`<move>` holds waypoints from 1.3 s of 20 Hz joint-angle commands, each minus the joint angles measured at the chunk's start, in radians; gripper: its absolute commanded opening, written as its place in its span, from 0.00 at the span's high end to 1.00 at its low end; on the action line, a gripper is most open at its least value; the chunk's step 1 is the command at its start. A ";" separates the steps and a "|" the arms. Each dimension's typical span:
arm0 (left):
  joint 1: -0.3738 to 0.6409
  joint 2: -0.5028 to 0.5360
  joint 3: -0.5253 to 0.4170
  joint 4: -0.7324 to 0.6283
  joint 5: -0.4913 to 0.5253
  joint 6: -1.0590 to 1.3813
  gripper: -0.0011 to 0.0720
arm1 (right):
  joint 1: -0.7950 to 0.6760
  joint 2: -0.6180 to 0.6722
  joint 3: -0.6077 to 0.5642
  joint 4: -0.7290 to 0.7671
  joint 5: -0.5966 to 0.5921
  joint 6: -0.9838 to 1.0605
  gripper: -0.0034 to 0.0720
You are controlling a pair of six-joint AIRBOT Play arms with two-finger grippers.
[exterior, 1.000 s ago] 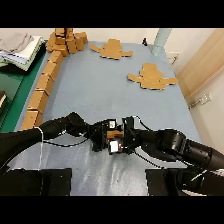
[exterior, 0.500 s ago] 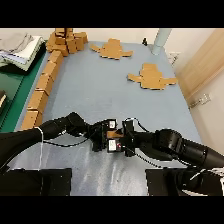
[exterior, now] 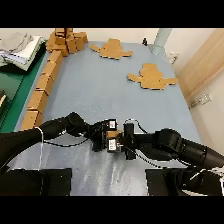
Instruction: Fold the box.
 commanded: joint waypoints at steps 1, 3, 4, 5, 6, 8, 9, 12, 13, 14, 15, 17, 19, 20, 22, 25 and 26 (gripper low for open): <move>0.000 0.000 0.000 0.000 0.000 -0.001 0.17 | 0.001 0.000 0.000 0.026 -0.008 -0.001 0.70; 0.000 0.000 0.000 0.000 0.000 -0.001 0.17 | 0.001 -0.001 0.000 0.032 -0.009 0.000 0.70; 0.000 0.000 0.000 0.000 0.000 -0.001 0.17 | 0.001 -0.001 0.000 0.033 -0.010 0.000 0.70; 0.000 0.000 0.000 0.000 0.000 -0.001 0.17 | 0.001 0.000 0.000 0.033 -0.008 0.000 0.70; 0.000 0.000 0.000 0.000 0.000 -0.001 0.17 | 0.001 0.005 0.001 0.032 -0.008 0.000 0.70; 0.000 0.000 0.000 0.000 0.000 -0.001 0.17 | 0.000 0.039 0.001 0.015 -0.008 0.009 0.64; 0.000 0.000 0.000 0.000 0.000 -0.001 0.17 | 0.000 0.064 0.001 -0.006 -0.008 0.025 0.63; 0.000 0.000 0.000 0.000 0.000 -0.001 0.17 | 0.000 0.116 0.001 -0.071 -0.017 0.063 0.64; 0.000 0.000 0.000 0.000 0.000 -0.001 0.17 | 0.000 0.119 0.001 -0.102 -0.027 0.091 0.69; 0.000 0.000 0.000 0.000 0.000 -0.001 0.17 | 0.000 0.116 0.001 -0.122 -0.044 0.117 0.87; 0.000 0.000 0.000 0.000 0.000 -0.001 0.17 | 0.000 0.111 0.001 -0.124 -0.054 0.134 0.95; 0.000 0.000 0.000 0.000 0.000 -0.001 0.17 | 0.000 0.103 0.000 -0.116 -0.061 0.135 0.95; 0.000 0.000 0.000 0.000 0.000 -0.001 0.17 | 0.000 0.103 -0.002 -0.101 -0.063 0.135 0.95; 0.000 0.000 0.000 0.000 0.000 -0.001 0.17 | 0.000 0.103 -0.004 -0.097 -0.063 0.135 0.95; 0.000 0.000 0.000 0.000 0.000 -0.001 0.17 | 0.000 0.100 -0.012 -0.079 -0.064 0.135 0.95; 0.000 0.000 0.000 0.000 0.000 -0.001 0.17 | 0.000 0.074 -0.012 -0.054 -0.076 0.135 0.95; 0.000 0.000 0.000 0.000 0.000 -0.001 0.17 | 0.000 0.064 -0.012 -0.054 -0.076 0.134 0.95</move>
